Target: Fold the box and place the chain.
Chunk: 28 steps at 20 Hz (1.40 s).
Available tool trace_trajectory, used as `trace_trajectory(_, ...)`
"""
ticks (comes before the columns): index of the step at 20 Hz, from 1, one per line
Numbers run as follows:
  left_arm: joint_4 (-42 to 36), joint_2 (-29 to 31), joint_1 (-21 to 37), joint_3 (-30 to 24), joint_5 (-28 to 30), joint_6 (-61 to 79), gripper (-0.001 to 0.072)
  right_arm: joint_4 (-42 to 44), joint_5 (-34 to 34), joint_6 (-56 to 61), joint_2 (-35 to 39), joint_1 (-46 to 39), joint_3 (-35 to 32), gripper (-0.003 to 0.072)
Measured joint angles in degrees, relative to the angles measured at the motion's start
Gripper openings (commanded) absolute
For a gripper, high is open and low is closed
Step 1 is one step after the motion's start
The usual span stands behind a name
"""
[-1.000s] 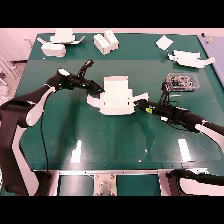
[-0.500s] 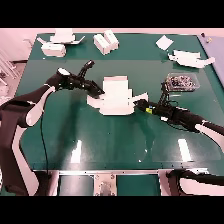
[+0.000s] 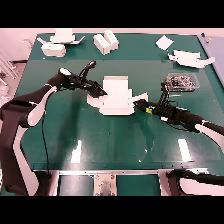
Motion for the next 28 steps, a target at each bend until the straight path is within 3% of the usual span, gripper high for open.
trace_trajectory(5, 0.76, -0.26, -0.02, 0.31, 0.48, -0.15, 0.0448, 0.00, 0.17, -0.04, 0.00, 0.00, 0.00, 0.0012)
trace_trajectory(14, 0.98, -0.31, -0.02, 0.57, -4.15, 3.87, 0.0404, 0.00, 0.26, -0.63, 0.00, 0.00, 0.00, 0.0012)
trace_trajectory(16, 0.90, -0.31, -0.04, 0.57, -4.66, 4.63, 0.0245, 0.00, 0.26, -1.05, 0.00, 0.00, 0.00, 0.0013)
trace_trajectory(28, -2.27, -0.44, -0.35, 0.57, -3.65, 6.54, 0.0249, 0.04, 0.24, -1.46, 0.00, 0.00, 0.00, 0.0013)
